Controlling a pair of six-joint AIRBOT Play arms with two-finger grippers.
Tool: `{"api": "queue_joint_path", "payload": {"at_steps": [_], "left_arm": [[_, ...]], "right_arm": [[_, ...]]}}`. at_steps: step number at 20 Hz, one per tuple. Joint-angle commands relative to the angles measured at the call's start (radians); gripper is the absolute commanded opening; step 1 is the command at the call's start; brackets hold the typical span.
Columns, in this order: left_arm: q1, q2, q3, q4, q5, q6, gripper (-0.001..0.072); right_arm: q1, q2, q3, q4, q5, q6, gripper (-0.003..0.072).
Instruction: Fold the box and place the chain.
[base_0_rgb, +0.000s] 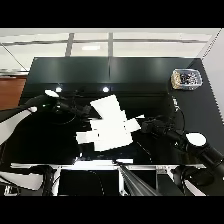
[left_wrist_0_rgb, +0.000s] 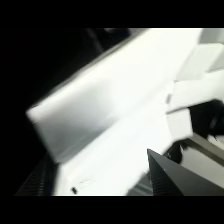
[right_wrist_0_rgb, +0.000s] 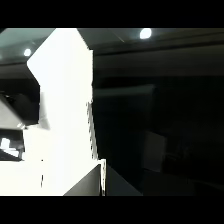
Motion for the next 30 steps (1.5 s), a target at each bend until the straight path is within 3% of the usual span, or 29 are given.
{"api": "queue_joint_path", "payload": {"at_steps": [1,3,5,7,8,10,12,13,14,16,19,21,22,24,26,28,30], "left_arm": [[-0.03,-0.079,0.047,-0.071,-0.232,0.182,0.0696],[-0.049,-0.095,0.058,-0.035,-0.265,0.209,0.0673],[-0.057,-0.098,0.066,-0.008,-0.266,0.281,0.0519],[-0.056,-0.098,0.078,0.011,-0.268,0.333,0.0259],[-0.056,-0.098,0.086,0.027,-0.268,0.34,0.0211],[-0.056,-0.098,0.106,0.06,-0.269,0.357,0.0034],[-0.056,-0.097,0.129,0.069,-0.267,0.356,0.0025],[-0.058,-0.093,0.139,0.071,-0.26,0.35,0.0022],[-0.06,-0.082,0.143,0.071,-0.249,0.348,0.0021],[-0.069,-0.011,0.129,0.095,-0.178,0.341,0.0019],[-0.111,0.201,0.008,0.094,0.061,0.444,0.0021],[-0.148,0.343,-0.111,0.064,0.234,0.635,0.0025],[-0.166,0.388,-0.15,0.085,0.261,0.742,0.0026],[-0.196,0.427,-0.167,0.209,0.242,0.82,0.0026],[-0.224,0.414,-0.166,0.183,0.282,0.829,0.0026],[-0.252,0.392,-0.166,0.116,0.367,0.897,0.0026],[-0.278,0.367,-0.162,0.067,0.425,0.933,0.0028]], "right_arm": [[0.001,0.001,0.0,-0.002,-0.001,0.0,0.0018],[0.001,0.001,0.0,-0.002,-0.001,0.0,0.0018],[0.001,0.001,0.0,-0.002,-0.001,0.0,0.0018],[0.001,0.001,0.0,-0.002,-0.001,0.0,0.0018],[0.001,0.001,0.0,-0.002,-0.001,0.0,0.0018],[0.001,0.001,0.0,-0.013,-0.001,0.0,0.0061],[0.0,0.001,0.003,-0.069,0.002,0.008,0.044],[-0.003,0.001,0.011,-0.113,0.02,0.009,0.0671],[-0.015,0.001,0.034,-0.193,0.061,0.031,0.0715],[-0.075,0.001,0.126,-0.482,0.224,0.174,0.0713],[-0.174,0.001,0.335,-1.073,0.54,0.387,0.0712],[-0.2,0.001,0.424,-1.284,0.591,0.385,0.0712],[-0.201,0.001,0.443,-1.338,0.559,0.385,0.0712],[-0.201,0.001,0.452,-1.37,0.443,0.386,0.0711],[-0.201,0.0,0.452,-1.267,0.362,0.387,0.0711],[-0.2,-0.008,0.451,-1.146,0.358,0.35,0.0712],[-0.2,-0.023,0.449,-1.035,0.452,0.155,0.0712]]}}
